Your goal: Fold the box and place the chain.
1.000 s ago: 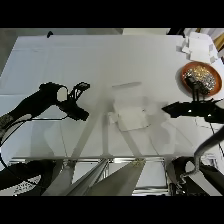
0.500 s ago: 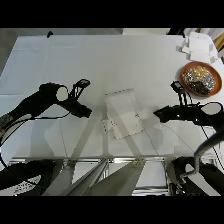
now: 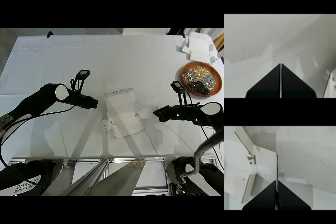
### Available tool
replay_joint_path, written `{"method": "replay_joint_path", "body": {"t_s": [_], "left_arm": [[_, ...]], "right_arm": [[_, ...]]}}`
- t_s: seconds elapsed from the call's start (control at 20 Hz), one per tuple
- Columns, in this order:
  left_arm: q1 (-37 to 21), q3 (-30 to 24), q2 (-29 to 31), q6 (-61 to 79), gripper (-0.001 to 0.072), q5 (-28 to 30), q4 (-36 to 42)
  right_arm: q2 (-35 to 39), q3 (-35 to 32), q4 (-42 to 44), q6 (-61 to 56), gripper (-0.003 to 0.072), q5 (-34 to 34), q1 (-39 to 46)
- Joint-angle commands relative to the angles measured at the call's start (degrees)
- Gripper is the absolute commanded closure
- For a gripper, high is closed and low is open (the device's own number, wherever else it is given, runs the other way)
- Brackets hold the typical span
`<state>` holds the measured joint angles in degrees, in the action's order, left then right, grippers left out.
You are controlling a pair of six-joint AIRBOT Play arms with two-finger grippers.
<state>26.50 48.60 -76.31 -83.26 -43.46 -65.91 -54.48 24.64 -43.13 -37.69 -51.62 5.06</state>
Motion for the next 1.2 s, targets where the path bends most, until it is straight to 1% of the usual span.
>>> {"method": "replay_joint_path", "body": {"t_s": [0.0, 0.1, 0.15, 0.2, 0.25, 0.35, 0.4, 0.45, 0.5, 0.6, 0.75, 0.9, 1.0, 1.1, 1.15], "left_arm": [[0.04, 0.0, 0.02, 0.76, 0.07, 3.02, 2.45], [0.04, 0.0, 0.02, 0.74, 0.0694, 3.85, 2.69], [0.02, -0.02, 0.02, 1.01, 0.0538, 4.24, 2.73], [0.04, 0.0, 0.02, 3.28, 0.0231, 3.91, 3.43], [0.02, 0.0, 0.02, 8.46, 0.0153, 2.84, 6.19], [-0.13, 0.0, 0.02, 25.18, 0.0153, -1.77, 16.46], [-0.2, 0.0, 0.0, 34.01, 0.0153, -4.48, 23.1], [-0.24, 0.0, 0.0, 40.59, 0.0153, -5.81, 28.3], [-0.24, 0.0, -0.07, 45.24, 0.0153, -5.57, 31.95], [-0.26, 0.0, -0.79, 49.77, 0.0153, -4.31, 35.45], [-0.44, 0.0, -3.91, 50.93, 0.0153, -5.55, 35.95], [-0.42, 0.0, -7.56, 52.78, 0.0151, -6.47, 38.58], [-0.42, 0.0, -9.7, 56.63, 0.0151, -6.29, 43.28], [-0.31, 0.0, -11.85, 62.79, 0.0156, -7.21, 51.54], [-0.24, 0.0, -12.81, 65.29, 0.0158, -8.22, 54.29]], "right_arm": [[0.04, -0.02, 0.28, -0.07, 0.0677, 0.11, -0.07], [0.04, -0.02, 0.31, -0.04, 0.0677, 0.17, -0.07], [0.04, -0.02, 0.31, -0.07, 0.0677, 0.2, -0.07], [0.04, -0.02, 0.33, -0.07, 0.0677, 0.17, -0.07], [0.04, -0.02, 0.42, -0.07, 0.0677, 0.17, -0.07], [0.04, -0.02, 1.49, -0.02, 0.0677, 0.2, -0.07], [0.04, -0.02, 1.64, -0.04, 0.0677, 0.2, -0.07], [0.04, -0.02, 1.62, -0.04, 0.0677, 0.2, -0.07], [0.04, -0.02, 1.62, -0.02, 0.0677, 0.2, -0.07], [0.04, -0.02, 1.62, -0.04, 0.0677, 0.17, -0.07], [0.04, -0.02, 1.64, -0.04, 0.0677, 0.15, -0.07], [0.04, -0.02, 1.64, -0.04, 0.0677, 0.04, -0.07], [0.04, -0.02, 1.62, -0.04, 0.0677, 0.0, -0.07], [0.04, -0.02, 1.62, -0.04, 0.0677, 0.0, -0.07], [0.04, -0.02, 1.6, -0.04, 0.0677, 0.0, -0.07]]}}
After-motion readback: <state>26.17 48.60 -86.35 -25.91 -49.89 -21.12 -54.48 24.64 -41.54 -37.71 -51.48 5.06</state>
